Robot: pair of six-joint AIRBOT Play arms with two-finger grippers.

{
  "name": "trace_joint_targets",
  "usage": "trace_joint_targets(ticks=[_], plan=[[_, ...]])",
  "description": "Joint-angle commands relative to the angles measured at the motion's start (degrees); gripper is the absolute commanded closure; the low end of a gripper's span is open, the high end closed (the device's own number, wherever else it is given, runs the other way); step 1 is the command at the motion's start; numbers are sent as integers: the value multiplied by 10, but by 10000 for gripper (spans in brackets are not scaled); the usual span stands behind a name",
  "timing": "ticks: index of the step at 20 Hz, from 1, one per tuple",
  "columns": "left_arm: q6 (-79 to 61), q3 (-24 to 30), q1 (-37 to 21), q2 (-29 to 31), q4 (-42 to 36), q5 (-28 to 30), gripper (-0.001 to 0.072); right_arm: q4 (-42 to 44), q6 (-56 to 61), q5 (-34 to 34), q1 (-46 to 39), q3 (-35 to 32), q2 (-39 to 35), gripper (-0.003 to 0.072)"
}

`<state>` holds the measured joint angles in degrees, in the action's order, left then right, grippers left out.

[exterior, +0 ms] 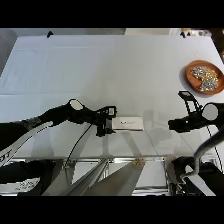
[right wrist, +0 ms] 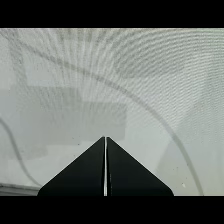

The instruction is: Fold the box and place the chain.

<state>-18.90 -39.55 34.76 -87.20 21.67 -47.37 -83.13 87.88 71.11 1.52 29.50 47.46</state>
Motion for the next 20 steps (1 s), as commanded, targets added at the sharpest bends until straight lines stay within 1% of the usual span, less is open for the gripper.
trace_joint_targets(ticks=[1,3,4,5,7,9,11,13,14,17,20], plan=[[-3,0,0,0,-17,4,541,0,0,0,0,0,0,670],[-3,0,0,0,-15,4,541,0,0,0,0,0,0,670],[-1,0,0,0,-15,4,588,0,0,0,0,0,0,670],[-2,0,-1,3,-12,3,700,0,0,0,0,0,0,670],[-1,0,-6,21,-1,11,706,0,0,0,0,0,0,670],[14,0,-18,59,11,27,706,0,0,0,0,0,0,670],[91,0,-42,113,32,47,706,0,0,0,0,0,0,670],[199,0,-82,177,64,58,706,0,0,0,0,0,0,670],[245,0,-107,213,93,57,706,0,0,0,0,0,0,670],[383,0,-191,320,209,56,706,0,0,0,0,0,0,670],[553,0,-295,422,342,50,706,0,0,0,0,0,0,670]])
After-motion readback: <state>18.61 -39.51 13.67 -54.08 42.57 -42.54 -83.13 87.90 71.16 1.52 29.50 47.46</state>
